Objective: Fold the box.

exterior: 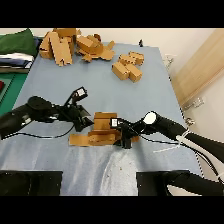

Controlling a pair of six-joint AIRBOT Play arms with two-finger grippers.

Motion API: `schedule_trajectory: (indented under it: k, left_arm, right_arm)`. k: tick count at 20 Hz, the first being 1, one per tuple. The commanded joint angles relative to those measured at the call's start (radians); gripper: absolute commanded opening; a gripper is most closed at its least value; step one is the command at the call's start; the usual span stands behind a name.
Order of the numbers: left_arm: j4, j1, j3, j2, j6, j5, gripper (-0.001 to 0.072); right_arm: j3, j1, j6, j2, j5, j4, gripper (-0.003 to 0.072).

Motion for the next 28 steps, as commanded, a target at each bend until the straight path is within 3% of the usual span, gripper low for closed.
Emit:
schedule_trajectory:
  k: [1, 2, 3, 5, 6, 7, 9, 11, 12, 17, 20, 22, 26, 28]
  left_arm:
    - [0.385, 0.043, 0.001, 0.153, -0.391, -0.077, 0.0481]
    - [0.454, 0.043, 0.001, 0.193, -0.542, -0.142, 0.0361]
    - [0.500, 0.042, 0.001, 0.227, -0.666, -0.237, 0.0008]
    - [0.523, 0.039, -0.010, 0.263, -0.959, -0.418, 0.0011]
    - [0.490, 0.023, -0.027, 0.275, -1.040, -0.457, 0.0011]
    - [0.425, -0.013, -0.050, 0.285, -1.086, -0.434, 0.0011]
    - [0.224, -0.120, -0.080, 0.276, -1.130, -0.249, 0.0011]
    - [0.093, -0.190, -0.075, 0.220, -1.122, -0.082, 0.0012]
    - [0.060, -0.195, -0.056, 0.171, -1.094, -0.061, 0.0013]
    - [0.060, -0.194, 0.148, -0.122, -1.069, -0.061, 0.0013]
    - [0.103, -0.176, 0.249, -0.234, -1.067, -0.022, 0.0013]
    - [0.105, -0.154, 0.262, -0.271, -1.071, 0.028, 0.0013]
    - [0.124, -0.152, 0.262, -0.361, -1.106, -0.087, 0.0013]
    - [0.124, -0.178, 0.262, -0.383, -1.106, -0.087, 0.0013]
  right_arm:
    - [0.000, -0.001, 0.000, 0.000, 0.000, 0.000, 0.0410]
    - [0.000, -0.001, 0.000, 0.000, 0.000, 0.001, 0.0410]
    - [0.000, -0.001, 0.000, 0.000, 0.002, 0.000, 0.0411]
    - [0.000, -0.001, 0.000, 0.000, 0.003, 0.000, 0.0410]
    - [0.000, -0.001, 0.000, 0.000, 0.003, 0.000, 0.0410]
    - [0.000, -0.001, 0.000, 0.000, 0.003, 0.000, 0.0410]
    - [0.000, 0.000, 0.000, 0.000, 0.003, 0.001, 0.0410]
    - [0.000, -0.001, 0.000, 0.000, 0.003, 0.001, 0.0410]
    - [0.000, -0.001, 0.000, 0.000, 0.003, 0.001, 0.0410]
    - [0.000, -0.001, 0.000, 0.000, 0.003, 0.001, 0.0410]
    - [0.000, -0.001, 0.000, 0.000, 0.003, 0.000, 0.0410]
    - [0.000, -0.001, 0.000, 0.000, 0.003, 0.000, 0.0410]
    - [0.000, -0.001, 0.000, 0.000, 0.003, 0.000, 0.0411]
    - [0.000, -0.001, 0.000, 0.000, 0.003, 0.000, 0.0410]
